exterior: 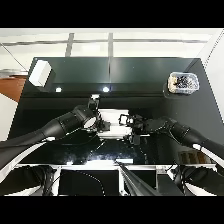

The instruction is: Fold the box and place the chain.

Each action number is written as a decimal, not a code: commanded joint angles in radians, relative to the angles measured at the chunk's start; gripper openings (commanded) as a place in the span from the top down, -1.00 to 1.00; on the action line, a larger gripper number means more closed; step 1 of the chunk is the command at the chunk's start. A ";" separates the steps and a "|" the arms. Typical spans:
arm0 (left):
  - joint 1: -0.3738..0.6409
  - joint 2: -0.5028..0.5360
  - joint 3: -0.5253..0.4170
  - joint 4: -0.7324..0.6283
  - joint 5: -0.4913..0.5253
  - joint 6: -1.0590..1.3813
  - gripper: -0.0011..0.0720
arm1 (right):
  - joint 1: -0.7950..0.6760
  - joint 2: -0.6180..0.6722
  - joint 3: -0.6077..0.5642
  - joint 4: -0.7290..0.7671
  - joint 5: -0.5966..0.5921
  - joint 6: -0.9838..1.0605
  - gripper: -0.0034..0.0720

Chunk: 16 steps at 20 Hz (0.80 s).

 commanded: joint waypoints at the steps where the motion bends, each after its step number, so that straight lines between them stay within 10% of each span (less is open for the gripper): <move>1: -0.001 -0.019 0.019 0.014 -0.023 -0.005 0.21 | 0.001 0.001 -0.001 0.000 -0.014 0.000 -0.32; 7: 0.000 -0.026 0.030 0.008 -0.024 -0.005 0.22 | 0.001 0.001 -0.001 0.000 -0.014 0.000 -0.32; 13: -0.002 -0.026 0.030 -0.026 -0.022 -0.004 0.90 | 0.001 0.001 -0.001 0.000 -0.013 0.000 -0.32; 16: -0.009 -0.026 0.030 -0.027 -0.023 -0.004 0.89 | 0.001 0.001 -0.001 0.000 -0.012 0.000 -0.32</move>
